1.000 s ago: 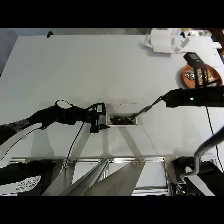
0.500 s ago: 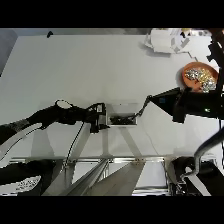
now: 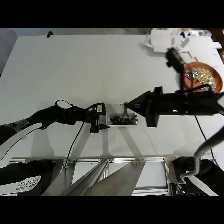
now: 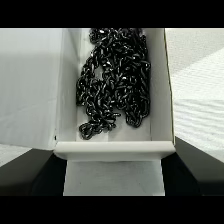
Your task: Fold the box and place the chain.
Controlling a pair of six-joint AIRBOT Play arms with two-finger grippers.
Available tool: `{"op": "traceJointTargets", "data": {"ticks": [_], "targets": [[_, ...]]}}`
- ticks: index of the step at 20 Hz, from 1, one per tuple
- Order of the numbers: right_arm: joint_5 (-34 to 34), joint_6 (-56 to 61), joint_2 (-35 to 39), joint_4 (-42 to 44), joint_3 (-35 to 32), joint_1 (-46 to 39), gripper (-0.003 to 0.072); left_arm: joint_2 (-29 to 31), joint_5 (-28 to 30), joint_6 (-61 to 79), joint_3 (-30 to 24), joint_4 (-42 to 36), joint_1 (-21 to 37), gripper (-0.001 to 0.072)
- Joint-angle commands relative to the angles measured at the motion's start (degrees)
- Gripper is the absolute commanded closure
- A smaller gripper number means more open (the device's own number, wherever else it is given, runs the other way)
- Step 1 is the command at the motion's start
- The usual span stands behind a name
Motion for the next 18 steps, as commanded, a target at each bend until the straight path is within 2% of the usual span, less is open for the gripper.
{"op": "traceJointTargets", "data": {"ticks": [1, 8, 13, 14, 17, 18], "targets": [[-2.4, -0.5, -7.7, -5.6, 0.0, 4.1, 0.0673, 0.0, 0.0, 0.0, 0.0, 0.0, 0.0, 0.0501], [-3.6, -0.5, -21.5, -6.1, 0.0, 7.2, 0.0673, 0.0, 0.0, 0.0, 0.0, 0.0, 0.0, 0.0501], [-5.8, -0.5, -26.1, -6.0, 0.0, 9.5, 0.0667, 0.0, 0.0, 0.0, 0.0, 0.0, 0.0, 0.0501], [-7.4, 0.0, -26.0, -5.8, 0.0, 9.6, 0.0621, 0.0, 0.0, 0.0, 0.0, 0.0, 0.0, 0.0501], [-9.8, 1.4, -26.0, -5.4, 0.1, 9.6, 0.0616, 0.0, 0.0, 0.0, 0.0, 0.0, 0.0, 0.0501], [-9.7, 1.4, -26.0, -5.4, 0.1, 9.6, 0.0563, 0.0, 0.0, 0.0, 0.0, 0.0, 0.0, 0.0501]]}}
